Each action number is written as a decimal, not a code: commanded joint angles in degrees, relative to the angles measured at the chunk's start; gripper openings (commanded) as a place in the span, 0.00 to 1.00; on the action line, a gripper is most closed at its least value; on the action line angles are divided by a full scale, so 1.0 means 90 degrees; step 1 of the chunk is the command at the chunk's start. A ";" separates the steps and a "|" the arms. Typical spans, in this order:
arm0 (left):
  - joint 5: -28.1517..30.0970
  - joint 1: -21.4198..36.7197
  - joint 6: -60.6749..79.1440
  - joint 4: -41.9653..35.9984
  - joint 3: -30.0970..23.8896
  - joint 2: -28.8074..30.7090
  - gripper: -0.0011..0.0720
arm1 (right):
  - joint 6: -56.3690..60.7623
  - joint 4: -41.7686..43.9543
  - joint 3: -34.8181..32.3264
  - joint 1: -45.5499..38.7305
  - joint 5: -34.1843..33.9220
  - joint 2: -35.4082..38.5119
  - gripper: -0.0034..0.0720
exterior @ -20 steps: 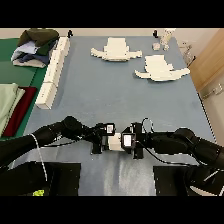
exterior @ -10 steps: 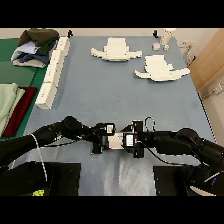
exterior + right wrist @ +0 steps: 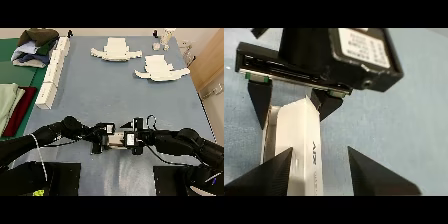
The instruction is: Fold the box.
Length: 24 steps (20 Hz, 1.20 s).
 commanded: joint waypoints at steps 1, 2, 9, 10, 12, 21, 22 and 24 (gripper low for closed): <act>-0.0002 -0.0002 0.0005 0.0002 0.0000 0.0000 0.62 | 0.0002 -0.0036 -0.0002 -0.0002 0.0095 -0.0211 0.59; -0.0002 -0.0002 0.0005 0.0002 0.0000 0.0000 0.62 | 0.0002 0.0012 -0.0002 0.0000 0.0070 -0.0291 0.46; -0.0002 -0.0002 0.0005 0.0002 0.0000 0.0000 0.62 | 0.0002 0.0306 -0.0005 0.0002 -0.0542 -0.0376 0.41; -0.0002 -0.0002 0.0005 0.0002 0.0000 0.0000 0.62 | 0.0002 0.0347 -0.0005 0.0002 -0.0559 -0.0384 0.41; -0.0002 -0.0002 0.0005 0.0005 0.0000 0.0000 0.62 | 0.0002 0.0413 -0.0005 0.0002 -0.0578 -0.0384 0.41; -0.0002 -0.0002 0.0005 0.0005 0.0000 0.0000 0.62 | 0.0015 0.0563 -0.0002 0.0002 -0.0733 -0.0036 0.69; -0.0002 -0.0002 0.0005 0.0002 0.0000 0.0000 0.62 | 0.0083 0.0563 -0.0002 0.0000 -0.0765 0.0075 0.79; -0.0002 -0.0002 0.0005 0.0005 0.0000 0.0000 0.62 | 0.0379 0.0563 -0.0002 -0.0002 -0.0806 0.0330 0.84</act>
